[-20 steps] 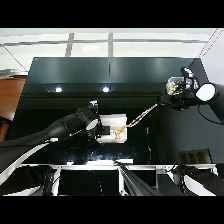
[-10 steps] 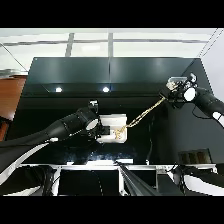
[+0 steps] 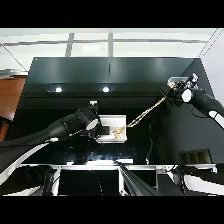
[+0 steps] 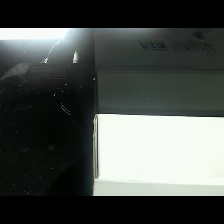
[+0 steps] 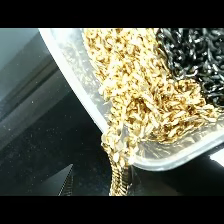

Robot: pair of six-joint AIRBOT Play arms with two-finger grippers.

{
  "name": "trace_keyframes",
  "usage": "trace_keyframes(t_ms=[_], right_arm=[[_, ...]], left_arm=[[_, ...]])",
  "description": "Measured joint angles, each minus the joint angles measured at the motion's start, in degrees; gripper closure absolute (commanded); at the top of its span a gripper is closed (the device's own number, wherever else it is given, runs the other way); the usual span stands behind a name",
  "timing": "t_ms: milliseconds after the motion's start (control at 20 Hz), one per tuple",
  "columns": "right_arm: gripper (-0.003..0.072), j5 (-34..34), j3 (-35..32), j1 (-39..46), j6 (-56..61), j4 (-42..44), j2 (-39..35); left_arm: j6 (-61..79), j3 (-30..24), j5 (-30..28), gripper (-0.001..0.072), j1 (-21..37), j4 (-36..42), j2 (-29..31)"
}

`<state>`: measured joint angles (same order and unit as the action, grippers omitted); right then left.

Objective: Fold the box and place the chain.

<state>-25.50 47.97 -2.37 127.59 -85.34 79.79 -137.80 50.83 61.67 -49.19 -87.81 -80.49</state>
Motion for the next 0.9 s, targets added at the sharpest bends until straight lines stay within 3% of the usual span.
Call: trace_keyframes(t_ms=[50,450,900], right_arm=[[0.0666,0.1,0.0,0.0,0.2,0.0,0.2],[0.0666,-5.2,0.0,0.0,-4.5,-0.2,-3.4],[0.0666,-21.3,3.1,0.0,-23.9,1.8,-32.7]], left_arm=[[0.0,0.0,0.0,0.0679,0.0,0.0,0.0],[0.0,0.0,0.1,0.0679,0.0,0.0,0.0],[0.0,0.0,0.0,0.0679,0.0,-0.2,0.0]])
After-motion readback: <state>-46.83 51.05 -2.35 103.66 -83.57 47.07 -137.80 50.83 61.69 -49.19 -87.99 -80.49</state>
